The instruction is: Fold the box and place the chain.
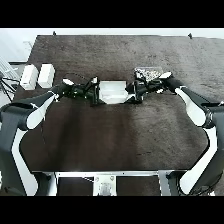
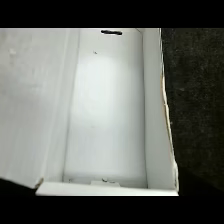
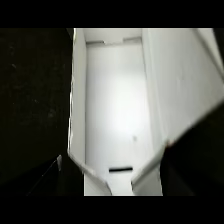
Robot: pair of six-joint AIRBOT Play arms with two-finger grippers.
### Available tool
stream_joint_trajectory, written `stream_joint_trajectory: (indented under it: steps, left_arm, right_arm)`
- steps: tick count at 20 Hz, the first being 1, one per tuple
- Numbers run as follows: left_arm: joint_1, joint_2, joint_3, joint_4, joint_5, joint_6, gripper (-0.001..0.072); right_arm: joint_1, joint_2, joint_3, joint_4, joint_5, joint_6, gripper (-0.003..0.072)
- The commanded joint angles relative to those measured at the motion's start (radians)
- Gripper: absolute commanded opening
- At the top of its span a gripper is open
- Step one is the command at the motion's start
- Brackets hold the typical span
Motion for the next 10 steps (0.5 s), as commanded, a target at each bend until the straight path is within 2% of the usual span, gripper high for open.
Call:
stream_joint_trajectory:
  steps: [1, 7, 8, 9, 10]
  left_arm:
    - [0.000, 0.000, 0.000, 0.004, -0.016, 0.004, 0.0466]
    - [0.000, 0.000, 0.000, 0.004, -0.016, 0.004, 0.0466]
    - [0.000, 0.000, 0.000, 0.004, -0.016, 0.004, 0.0466]
    - [0.000, 0.000, 0.000, 0.004, -0.016, 0.004, 0.0466]
    - [0.000, 0.000, 0.000, 0.004, -0.016, 0.004, 0.0466]
  right_arm:
    - [-0.045, 0.028, 0.001, -0.047, 0.000, 0.050, 0.0720]
    - [-0.114, 0.124, 0.001, -0.020, 0.126, 0.084, 0.0717]
    - [-0.109, 0.130, 0.001, 0.014, 0.146, 0.130, 0.0670]
    - [-0.098, 0.130, 0.000, 0.053, 0.182, 0.155, 0.0402]
    - [-0.083, 0.130, 0.000, 0.079, 0.215, 0.155, 0.0001]
